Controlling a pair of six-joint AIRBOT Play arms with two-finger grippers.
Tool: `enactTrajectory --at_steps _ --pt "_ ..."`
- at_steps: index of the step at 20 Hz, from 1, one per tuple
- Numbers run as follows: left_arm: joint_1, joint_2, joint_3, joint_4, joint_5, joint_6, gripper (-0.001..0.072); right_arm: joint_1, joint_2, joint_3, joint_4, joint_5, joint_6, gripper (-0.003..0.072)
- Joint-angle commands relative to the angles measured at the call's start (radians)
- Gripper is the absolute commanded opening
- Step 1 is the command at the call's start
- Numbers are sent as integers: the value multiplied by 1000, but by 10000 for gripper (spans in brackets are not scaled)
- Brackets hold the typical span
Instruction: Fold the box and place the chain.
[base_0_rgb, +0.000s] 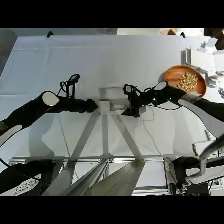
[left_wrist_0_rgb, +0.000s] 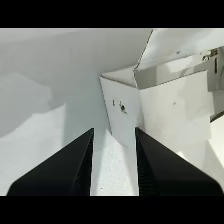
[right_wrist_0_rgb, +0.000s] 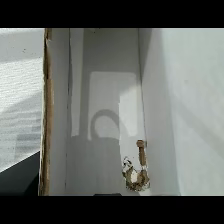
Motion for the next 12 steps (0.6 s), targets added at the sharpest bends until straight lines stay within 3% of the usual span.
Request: enactTrajectory --at_steps 1,8,9,10,11,12 --pt "13 29 0 20 2 -1 299 0 1 0 0 0 0 526" --pt "11 31 0 20 -14 0 302 0 1 0 0 0 0 526" --pt "11 31 0 20 -17 4 367 0 1 0 0 0 0 526" --pt "10 29 0 20 -16 5 495 0 1 0 0 0 0 526" --pt "11 27 0 20 -15 6 575 0 1 0 0 0 0 526" --pt "11 21 0 20 -16 18 583 0 1 0 0 0 0 526"
